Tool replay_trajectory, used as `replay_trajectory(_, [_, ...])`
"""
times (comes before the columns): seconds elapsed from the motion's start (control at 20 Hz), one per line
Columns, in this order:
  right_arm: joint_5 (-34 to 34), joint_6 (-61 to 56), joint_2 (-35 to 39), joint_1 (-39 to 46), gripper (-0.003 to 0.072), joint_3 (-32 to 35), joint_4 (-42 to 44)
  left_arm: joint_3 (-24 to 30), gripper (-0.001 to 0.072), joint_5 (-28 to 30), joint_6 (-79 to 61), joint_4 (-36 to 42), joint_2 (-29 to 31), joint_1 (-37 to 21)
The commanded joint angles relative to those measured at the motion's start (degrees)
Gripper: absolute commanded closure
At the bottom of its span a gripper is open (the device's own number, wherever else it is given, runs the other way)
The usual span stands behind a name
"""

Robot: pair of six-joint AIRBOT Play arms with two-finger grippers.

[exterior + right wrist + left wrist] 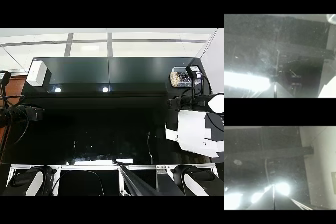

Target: Fold the box and place the chain.

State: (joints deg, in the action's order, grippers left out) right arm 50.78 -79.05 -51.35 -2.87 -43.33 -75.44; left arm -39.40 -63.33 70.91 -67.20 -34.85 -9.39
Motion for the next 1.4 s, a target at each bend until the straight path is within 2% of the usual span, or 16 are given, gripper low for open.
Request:
replay_trajectory(0.0, [0.0,0.0,0.0,0.0,0.0669,0.0,0.0,0.0,0.0685,0.0,0.0,0.0,0.0,0.0])
replay_trajectory(0.8, [-0.2,0.0,0.0,0.0,0.0669,0.0,0.3,0.0,0.0685,0.0,0.0,0.0,0.0,0.0])
replay_trajectory(0.9, [-2.9,-0.2,0.0,0.0,0.0668,0.0,0.8,0.0,0.0685,0.1,0.0,0.4,0.0,0.0])
replay_trajectory(1.25, [-4.8,-0.2,0.0,0.0,0.0669,0.0,4.8,0.0,0.0685,5.1,0.4,0.9,-0.2,0.0])
replay_trajectory(1.35, [-5.0,-0.2,0.0,0.0,0.0648,0.0,6.6,0.0,0.0673,6.2,1.3,4.3,-1.3,0.1])
